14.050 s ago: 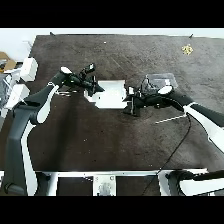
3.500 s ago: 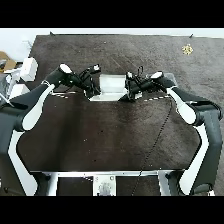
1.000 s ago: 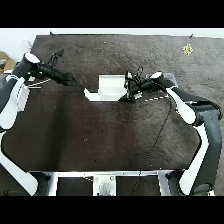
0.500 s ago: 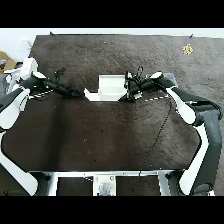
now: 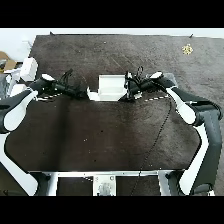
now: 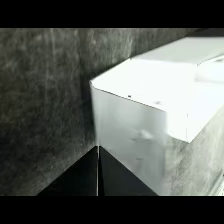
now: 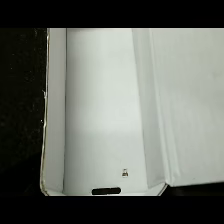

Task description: Fold the box and place the chain.

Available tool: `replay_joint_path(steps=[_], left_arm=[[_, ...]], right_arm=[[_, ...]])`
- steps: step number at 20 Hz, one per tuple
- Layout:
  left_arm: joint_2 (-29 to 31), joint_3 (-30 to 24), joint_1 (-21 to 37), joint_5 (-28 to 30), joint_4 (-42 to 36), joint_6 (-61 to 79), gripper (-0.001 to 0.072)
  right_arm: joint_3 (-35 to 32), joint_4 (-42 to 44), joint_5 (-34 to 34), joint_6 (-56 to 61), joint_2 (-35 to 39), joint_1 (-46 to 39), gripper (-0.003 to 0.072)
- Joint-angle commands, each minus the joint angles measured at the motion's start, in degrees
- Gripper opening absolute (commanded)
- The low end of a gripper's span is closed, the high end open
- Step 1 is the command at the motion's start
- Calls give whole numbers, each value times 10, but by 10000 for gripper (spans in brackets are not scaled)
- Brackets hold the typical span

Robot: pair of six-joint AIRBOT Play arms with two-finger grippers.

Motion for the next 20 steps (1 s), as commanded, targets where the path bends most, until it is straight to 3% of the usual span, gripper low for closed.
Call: replay_joint_path(steps=[1,6,7,8,20], left_arm=[[0,-1,-4,8,-8,5,9],[0,0,-4,-7,-83,40,12],[0,0,-4,-13,-101,55,119],[0,0,-4,-18,-113,63,320],[0,60,-43,-11,-56,29,328]], right_arm=[[0,0,0,0,0,0,386],[0,0,0,0,0,0,387],[0,0,0,0,0,0,387],[0,0,0,0,0,0,387],[0,0,0,0,0,0,386]])
